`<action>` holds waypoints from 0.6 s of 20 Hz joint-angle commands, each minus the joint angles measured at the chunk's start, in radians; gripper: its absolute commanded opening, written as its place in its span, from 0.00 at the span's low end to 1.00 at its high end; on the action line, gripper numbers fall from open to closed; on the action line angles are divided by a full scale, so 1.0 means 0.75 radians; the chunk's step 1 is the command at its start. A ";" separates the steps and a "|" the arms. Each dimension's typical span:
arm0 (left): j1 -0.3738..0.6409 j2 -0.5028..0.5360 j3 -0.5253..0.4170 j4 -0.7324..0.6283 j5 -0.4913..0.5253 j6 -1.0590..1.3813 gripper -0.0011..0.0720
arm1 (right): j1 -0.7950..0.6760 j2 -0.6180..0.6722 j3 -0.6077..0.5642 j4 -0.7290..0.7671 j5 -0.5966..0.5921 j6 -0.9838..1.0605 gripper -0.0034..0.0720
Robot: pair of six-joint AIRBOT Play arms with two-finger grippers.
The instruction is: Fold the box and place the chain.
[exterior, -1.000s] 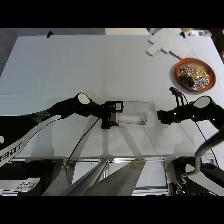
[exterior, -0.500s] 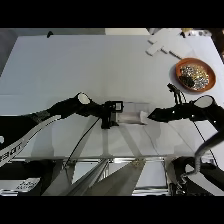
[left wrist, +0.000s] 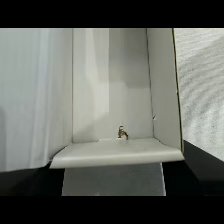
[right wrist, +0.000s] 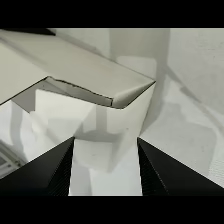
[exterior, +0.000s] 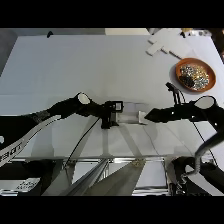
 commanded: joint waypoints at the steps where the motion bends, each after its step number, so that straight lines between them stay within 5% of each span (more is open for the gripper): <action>1: 0.000 0.001 -0.001 0.000 0.001 0.000 0.36 | 0.063 0.002 0.001 -0.059 -0.079 0.090 0.63; 12: 0.000 0.001 -0.001 0.000 0.001 0.000 0.36 | 0.371 -0.084 0.150 -0.403 -0.159 0.576 0.60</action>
